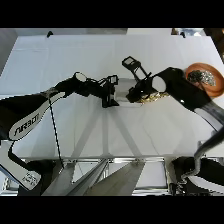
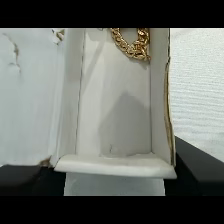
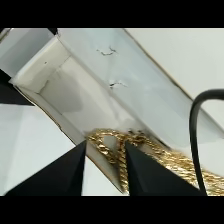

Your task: Fold the box and place the chain.

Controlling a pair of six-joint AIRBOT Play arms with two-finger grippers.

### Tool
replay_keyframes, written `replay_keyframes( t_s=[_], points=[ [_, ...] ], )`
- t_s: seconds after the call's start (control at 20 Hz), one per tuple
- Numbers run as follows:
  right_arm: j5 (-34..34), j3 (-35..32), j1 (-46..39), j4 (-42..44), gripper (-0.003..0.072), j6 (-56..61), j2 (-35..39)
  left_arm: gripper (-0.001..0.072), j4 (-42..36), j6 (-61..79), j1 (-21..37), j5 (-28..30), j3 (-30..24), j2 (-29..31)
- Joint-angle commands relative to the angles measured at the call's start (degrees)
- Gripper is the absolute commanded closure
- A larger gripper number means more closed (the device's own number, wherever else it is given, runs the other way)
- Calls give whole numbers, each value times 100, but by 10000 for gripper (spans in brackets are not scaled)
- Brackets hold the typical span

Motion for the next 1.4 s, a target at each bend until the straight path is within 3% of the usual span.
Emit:
replay_keyframes(
  t_s=[0.0,0.15,0.25,0.5,0.8,1.35],
  points=[
    [227,20,-282,-501,311,-577,592,553,2,0,2,2,2,2],
    [369,17,-1279,-455,264,-1038,643,553,2,0,2,2,2,2],
    [514,17,-1980,-391,145,-1187,483,553,2,0,2,0,2,2],
    [719,17,-3040,-313,138,153,-129,553,4,0,2,0,2,2],
    [1276,17,-3106,-63,78,1639,-1248,553,2,0,2,2,2,2],
    [-140,20,-2848,-197,114,2577,-1569,553,2,0,2,0,2,2]
  ],
)
